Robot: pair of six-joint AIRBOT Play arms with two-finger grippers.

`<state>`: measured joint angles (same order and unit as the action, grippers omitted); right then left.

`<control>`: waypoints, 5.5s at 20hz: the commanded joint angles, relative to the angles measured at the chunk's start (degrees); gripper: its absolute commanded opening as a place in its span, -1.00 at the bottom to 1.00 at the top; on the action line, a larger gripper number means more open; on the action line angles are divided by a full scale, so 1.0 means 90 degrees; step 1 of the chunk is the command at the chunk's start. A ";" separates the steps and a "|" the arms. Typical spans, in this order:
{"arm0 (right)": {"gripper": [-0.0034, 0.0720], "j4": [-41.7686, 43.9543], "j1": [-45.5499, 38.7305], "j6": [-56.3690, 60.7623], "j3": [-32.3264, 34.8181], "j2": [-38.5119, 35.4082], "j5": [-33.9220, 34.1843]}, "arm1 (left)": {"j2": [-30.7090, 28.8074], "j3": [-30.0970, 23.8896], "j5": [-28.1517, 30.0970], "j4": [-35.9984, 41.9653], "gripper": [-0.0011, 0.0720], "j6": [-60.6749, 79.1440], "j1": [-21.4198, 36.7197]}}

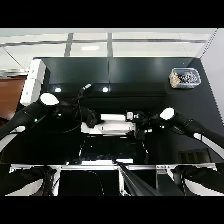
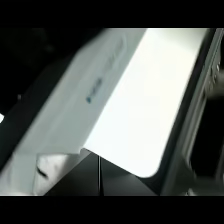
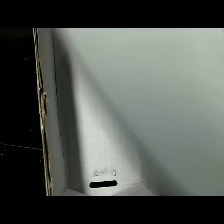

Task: Fold the box and place the chain.

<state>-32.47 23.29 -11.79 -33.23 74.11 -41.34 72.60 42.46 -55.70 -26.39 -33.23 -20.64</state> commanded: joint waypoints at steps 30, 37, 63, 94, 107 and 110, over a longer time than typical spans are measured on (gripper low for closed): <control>-0.88 0.0005 0.0002 -0.0002 0.0002 0.0005 0.0005 | -0.0685 -0.0899 0.0789 -0.1654 0.98 0.5265 0.0284; -0.88 0.0005 0.0002 -0.0002 0.0002 0.0005 0.0005 | -0.0457 -0.0896 0.1025 -0.1634 0.33 0.5141 -0.0500; -0.88 0.0005 0.0005 -0.0002 0.0002 0.0005 0.0005 | -0.0304 -0.0719 0.0792 -0.0816 -0.91 0.4294 -0.0503; -0.88 0.0002 0.0005 -0.0002 0.0002 0.0005 0.0005 | 0.0721 -0.0559 -0.1350 -0.0328 -0.44 -0.2198 0.1372; -0.88 0.0005 0.0005 -0.0002 0.0002 0.0005 0.0005 | 0.0724 0.0753 -0.0930 -0.2033 0.35 -0.4639 -0.0262; -0.88 0.0005 0.0005 -0.0002 0.0002 0.0005 0.0005 | 0.0724 0.1095 -0.0680 -0.3160 0.35 -0.5799 -0.0670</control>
<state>-32.45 23.31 -11.84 -33.23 74.11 -41.28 79.11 49.54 -64.38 -45.21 -74.78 -23.31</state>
